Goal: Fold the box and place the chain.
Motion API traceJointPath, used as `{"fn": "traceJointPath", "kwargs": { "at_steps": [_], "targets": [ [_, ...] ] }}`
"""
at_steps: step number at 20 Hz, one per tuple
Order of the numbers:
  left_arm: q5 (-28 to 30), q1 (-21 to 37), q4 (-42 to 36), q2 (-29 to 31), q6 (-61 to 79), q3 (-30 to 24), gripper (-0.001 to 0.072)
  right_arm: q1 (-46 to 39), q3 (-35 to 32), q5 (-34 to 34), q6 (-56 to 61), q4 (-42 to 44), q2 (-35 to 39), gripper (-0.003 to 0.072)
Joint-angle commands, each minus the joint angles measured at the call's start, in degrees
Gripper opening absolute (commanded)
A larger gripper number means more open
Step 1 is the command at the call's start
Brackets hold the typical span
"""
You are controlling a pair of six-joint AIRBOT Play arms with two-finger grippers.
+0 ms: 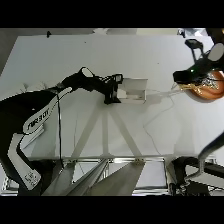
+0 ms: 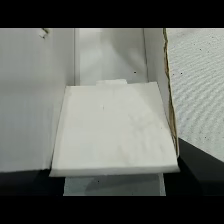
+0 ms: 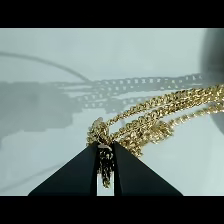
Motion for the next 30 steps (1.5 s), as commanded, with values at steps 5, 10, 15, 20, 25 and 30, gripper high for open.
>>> {"fn": "traceJointPath", "kwargs": {
  "at_steps": [5,10,15,20,25,30],
  "targets": [
    [0.02,0.04,0.00,0.02,0.00,0.07,0.0321,15.47,0.00,-1.16,0.00,-0.22,-0.70,0.0016],
    [0.02,0.04,0.00,0.02,0.00,0.07,0.0321,23.54,0.00,-3.67,0.02,-0.20,-4.33,0.0017],
    [0.00,0.04,0.00,0.02,0.00,0.07,0.0321,29.22,0.00,-12.61,0.02,0.48,-5.49,0.0015],
    [0.02,0.04,0.00,0.02,0.00,0.07,0.0321,29.70,0.00,-18.23,0.02,3.23,-7.37,0.0015],
    [0.02,0.04,0.00,0.02,0.00,0.07,0.0321,29.64,0.00,-18.05,0.09,3.34,-11.80,0.0022],
    [0.02,0.04,0.00,0.02,0.00,0.07,0.0321,29.64,0.00,-16.35,0.00,2.23,-11.63,0.0243]
  ]
}}
